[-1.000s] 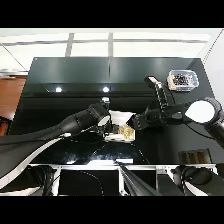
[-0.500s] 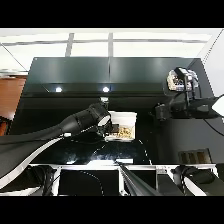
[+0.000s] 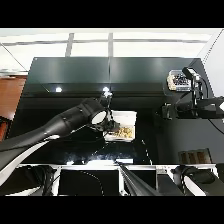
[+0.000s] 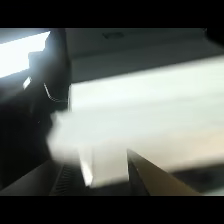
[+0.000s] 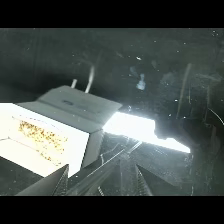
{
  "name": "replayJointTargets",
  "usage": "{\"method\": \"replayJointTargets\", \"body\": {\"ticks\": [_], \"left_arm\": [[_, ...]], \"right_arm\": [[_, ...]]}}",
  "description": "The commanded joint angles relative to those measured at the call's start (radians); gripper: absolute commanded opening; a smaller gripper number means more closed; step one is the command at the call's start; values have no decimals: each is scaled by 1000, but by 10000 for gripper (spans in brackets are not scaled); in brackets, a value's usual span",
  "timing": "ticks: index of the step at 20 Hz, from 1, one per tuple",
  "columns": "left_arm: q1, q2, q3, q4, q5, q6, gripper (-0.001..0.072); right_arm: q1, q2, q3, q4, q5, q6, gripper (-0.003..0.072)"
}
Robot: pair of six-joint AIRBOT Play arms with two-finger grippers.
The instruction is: Fold the box and place the chain.
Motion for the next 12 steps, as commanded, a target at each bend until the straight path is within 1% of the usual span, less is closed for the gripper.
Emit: {"method": "replayJointTargets", "body": {"ticks": [1, 2, 4, 5, 6, 7, 8, 9, 10, 11, 12], "left_arm": [[7, 110, 7, 105, -112, 388, 403], [24, 142, 1, 127, -131, 463, 403], [105, 214, -49, 106, -114, 616, 403], [172, 251, -93, 74, -91, 668, 403], [261, 291, -151, -26, -52, 762, 402], [355, 332, -218, -213, -16, 948, 402], [456, 372, -298, -442, 23, 1083, 402], [564, 398, -386, -692, 34, 1184, 402], [658, 409, -467, -888, 29, 1298, 403], [724, 410, -533, -1000, 26, 1401, 404], [777, 408, -592, -1051, 43, 1546, 436]], "right_arm": [[-2, 1, 1, -4, -1, 0, 495], [-2, 1, 1, -8, -1, 0, 495], [-2, 1, 1, -11, -1, 0, 495], [-2, 1, 1, -11, -1, 0, 495], [-2, 1, 1, -11, -1, 0, 495], [-2, 1, 1, -12, -2, 0, 495], [-2, 1, 1, -11, -2, 1, 495], [-2, 1, 1, -12, -2, 5, 495], [-2, 1, 1, -12, -2, 6, 495], [-2, 1, 1, -12, -6, 8, 495], [-2, 1, 1, -12, -15, 8, 496]]}}
